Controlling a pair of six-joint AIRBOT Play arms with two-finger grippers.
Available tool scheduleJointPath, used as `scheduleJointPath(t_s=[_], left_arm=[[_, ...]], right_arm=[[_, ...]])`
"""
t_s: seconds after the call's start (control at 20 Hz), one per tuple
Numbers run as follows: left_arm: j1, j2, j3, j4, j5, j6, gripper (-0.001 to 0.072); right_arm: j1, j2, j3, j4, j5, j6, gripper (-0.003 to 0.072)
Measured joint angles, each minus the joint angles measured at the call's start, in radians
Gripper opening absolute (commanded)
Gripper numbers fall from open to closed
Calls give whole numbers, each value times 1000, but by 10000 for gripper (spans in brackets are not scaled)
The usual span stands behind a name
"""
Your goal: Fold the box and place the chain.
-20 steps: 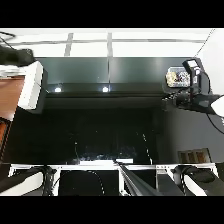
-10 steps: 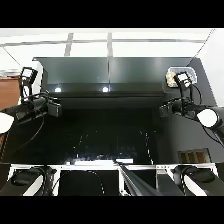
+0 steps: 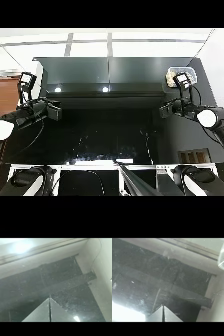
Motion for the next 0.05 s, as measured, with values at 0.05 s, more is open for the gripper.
scheduleJointPath(t_s=[0.05], left_arm=[[0,0,-1,0,0,0,27]], right_arm=[[0,0,0,0,0,0,12]])
